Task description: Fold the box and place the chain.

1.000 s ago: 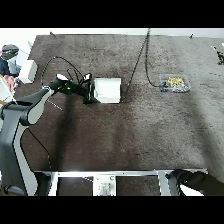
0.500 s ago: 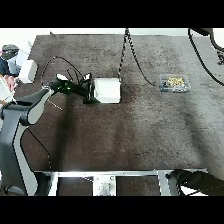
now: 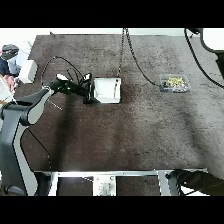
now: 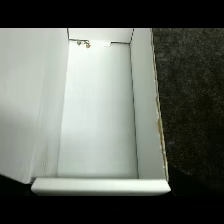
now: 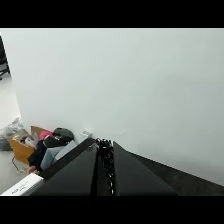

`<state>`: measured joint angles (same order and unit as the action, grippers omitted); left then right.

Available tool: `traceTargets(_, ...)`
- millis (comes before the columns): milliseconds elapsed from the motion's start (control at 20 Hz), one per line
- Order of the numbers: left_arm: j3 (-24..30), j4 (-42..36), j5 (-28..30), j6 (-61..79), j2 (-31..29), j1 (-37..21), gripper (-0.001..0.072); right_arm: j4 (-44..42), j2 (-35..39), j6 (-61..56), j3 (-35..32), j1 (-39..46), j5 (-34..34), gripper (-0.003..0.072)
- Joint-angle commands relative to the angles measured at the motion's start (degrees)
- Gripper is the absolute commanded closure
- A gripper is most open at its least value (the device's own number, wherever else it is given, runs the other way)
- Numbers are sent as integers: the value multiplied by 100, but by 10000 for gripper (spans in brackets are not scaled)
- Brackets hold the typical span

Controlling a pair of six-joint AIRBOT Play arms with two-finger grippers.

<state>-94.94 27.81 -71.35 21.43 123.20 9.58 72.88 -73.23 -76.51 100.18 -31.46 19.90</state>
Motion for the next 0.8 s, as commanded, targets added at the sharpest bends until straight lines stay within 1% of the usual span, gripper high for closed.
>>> traceTargets(0, -4, 2, 0, 2, 2, -4, 315, -7, -136, 76, 4, -46, 66, 678)
traceTargets(200, -4, 2, 0, 2, 2, -4, 315, -105, -302, 70, 4, -57, 415, 678)
traceTargets(250, -4, 0, 2, 2, 2, -4, 315, -142, -326, 68, 4, -57, 597, 678)
traceTargets(350, -4, 2, 2, 2, 2, -4, 315, -210, -396, 68, 2, -57, 1204, 678)
traceTargets(500, -4, 2, 0, 2, 2, -4, 315, -203, -573, 63, -48, -55, 2404, 678)
traceTargets(600, -4, 0, 0, 2, 2, -4, 315, -245, -570, 42, -341, -55, 2564, 678)
traceTargets(750, -4, 2, 0, 2, 2, -4, 315, -234, -570, 24, -774, -55, 2514, 678)
